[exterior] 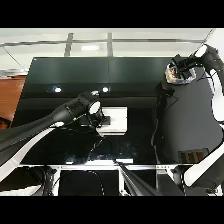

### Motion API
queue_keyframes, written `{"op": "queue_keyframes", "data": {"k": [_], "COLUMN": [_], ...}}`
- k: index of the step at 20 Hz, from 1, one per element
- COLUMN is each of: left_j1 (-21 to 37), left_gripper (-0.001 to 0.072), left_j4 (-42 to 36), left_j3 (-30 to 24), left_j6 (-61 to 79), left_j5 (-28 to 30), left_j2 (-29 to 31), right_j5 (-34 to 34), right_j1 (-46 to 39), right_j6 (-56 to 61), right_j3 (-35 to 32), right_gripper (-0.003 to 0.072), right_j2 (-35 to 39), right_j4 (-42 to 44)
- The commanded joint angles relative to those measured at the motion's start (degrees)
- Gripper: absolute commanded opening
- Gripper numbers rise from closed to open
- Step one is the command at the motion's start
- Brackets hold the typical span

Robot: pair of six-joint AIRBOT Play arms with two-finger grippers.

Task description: Fold the box and place the chain.

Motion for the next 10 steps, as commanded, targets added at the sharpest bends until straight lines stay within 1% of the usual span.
{"op": "queue_keyframes", "data": {"k": [1,2,4,5,6,8,10], "left_j1": [0.02,0.02,0.02,0.02,0.02,0.02,0.02], "left_gripper": [0.0027,0.0028,0.0027,0.0027,0.0027,0.0027,0.0027], "left_j4": [0.00,0.00,-0.02,-0.02,-0.02,0.00,0.00], "left_j3": [0.02,0.02,0.02,0.02,0.02,0.02,0.02], "left_j6": [0.02,0.02,0.02,0.02,0.02,0.02,0.00], "left_j5": [0.02,0.04,0.02,0.00,0.02,0.02,0.07], "left_j2": [0.00,0.00,0.00,0.00,0.00,0.00,0.00], "right_j5": [-0.26,-0.61,-0.33,0.26,1.22,4.15,5.73], "right_j1": [-0.04,-0.04,-0.31,-0.61,-1.16,-2.51,-3.67], "right_j6": [-0.28,-1.14,-3.34,-5.51,-7.63,-11.13,-14.47], "right_j3": [0.00,0.00,0.00,0.00,0.02,1.07,1.81], "right_gripper": [0.0538,0.0465,0.0209,0.0071,0.0008,0.0013,0.0012], "right_j2": [-1.05,-1.18,-1.16,-1.09,-0.96,-0.46,1.73], "right_j4": [0.13,0.17,0.76,2.43,4.70,8.00,8.68]}}
